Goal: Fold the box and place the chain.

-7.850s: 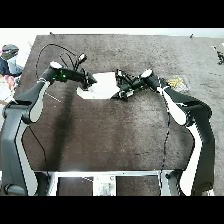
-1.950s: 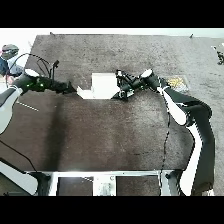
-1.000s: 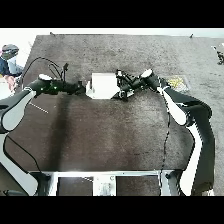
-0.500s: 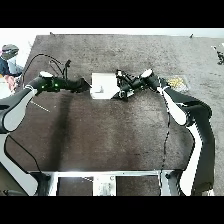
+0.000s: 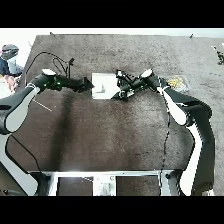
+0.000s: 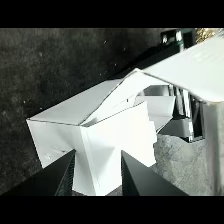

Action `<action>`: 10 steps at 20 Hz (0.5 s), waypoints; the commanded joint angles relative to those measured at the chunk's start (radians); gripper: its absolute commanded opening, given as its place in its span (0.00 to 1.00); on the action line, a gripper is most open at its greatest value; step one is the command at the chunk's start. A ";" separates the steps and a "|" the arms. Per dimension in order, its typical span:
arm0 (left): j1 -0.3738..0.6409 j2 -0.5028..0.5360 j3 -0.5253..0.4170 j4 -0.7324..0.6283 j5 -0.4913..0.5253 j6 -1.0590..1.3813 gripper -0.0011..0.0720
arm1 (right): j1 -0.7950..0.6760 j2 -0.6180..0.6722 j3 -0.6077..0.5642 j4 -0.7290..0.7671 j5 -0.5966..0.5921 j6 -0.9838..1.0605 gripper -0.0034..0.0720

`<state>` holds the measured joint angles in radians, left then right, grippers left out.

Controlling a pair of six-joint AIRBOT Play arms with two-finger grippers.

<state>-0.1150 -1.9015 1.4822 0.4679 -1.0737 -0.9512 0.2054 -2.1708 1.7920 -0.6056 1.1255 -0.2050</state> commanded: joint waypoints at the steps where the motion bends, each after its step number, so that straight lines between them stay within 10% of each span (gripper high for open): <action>1: -0.010 -0.001 0.023 0.064 -0.015 -0.082 0.45 | 0.001 0.000 0.000 0.000 0.000 0.000 0.56; 10: -0.053 -0.001 0.080 0.237 -0.008 -0.279 0.45 | 0.001 0.000 0.000 0.000 0.000 0.000 0.56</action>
<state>-0.1562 -1.9015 1.5490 0.6476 -1.0954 -1.1530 0.2054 -2.1708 1.7920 -0.6060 1.1255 -0.2054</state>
